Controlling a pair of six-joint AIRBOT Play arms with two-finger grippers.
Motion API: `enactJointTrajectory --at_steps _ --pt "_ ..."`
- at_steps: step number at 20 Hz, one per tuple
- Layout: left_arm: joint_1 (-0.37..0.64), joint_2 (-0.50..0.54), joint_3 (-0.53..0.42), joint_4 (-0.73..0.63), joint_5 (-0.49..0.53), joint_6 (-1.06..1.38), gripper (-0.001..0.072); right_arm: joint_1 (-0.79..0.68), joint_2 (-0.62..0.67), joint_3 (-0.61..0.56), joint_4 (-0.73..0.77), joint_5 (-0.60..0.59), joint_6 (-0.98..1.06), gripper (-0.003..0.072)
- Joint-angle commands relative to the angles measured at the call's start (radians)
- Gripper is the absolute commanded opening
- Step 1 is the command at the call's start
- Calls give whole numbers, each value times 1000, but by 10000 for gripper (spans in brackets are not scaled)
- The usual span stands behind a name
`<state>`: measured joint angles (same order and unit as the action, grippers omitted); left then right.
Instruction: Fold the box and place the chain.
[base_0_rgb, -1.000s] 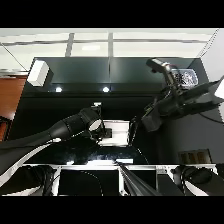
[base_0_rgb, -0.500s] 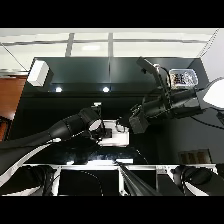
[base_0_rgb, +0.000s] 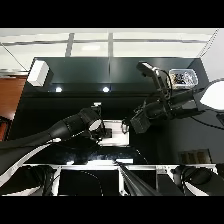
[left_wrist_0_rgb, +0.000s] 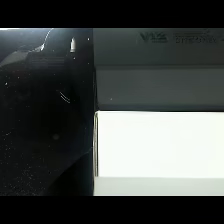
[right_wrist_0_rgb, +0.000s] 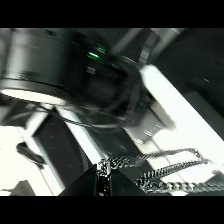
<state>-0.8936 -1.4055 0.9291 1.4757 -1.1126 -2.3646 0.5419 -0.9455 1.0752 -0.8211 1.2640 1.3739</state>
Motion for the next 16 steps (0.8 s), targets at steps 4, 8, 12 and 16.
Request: enactJointTrajectory --at_steps 4,8,12,16 --pt "0 0 0 0 0 0 32 3 0 -68 -66 8 60 15" --pt "0 0 0 0 0 0 32 17 -2 -193 123 -150 17 13" --pt "0 0 0 0 0 0 32 32 -54 -262 172 -236 -3 15" --pt "0 0 0 0 0 0 32 32 -81 -297 52 -291 56 17"
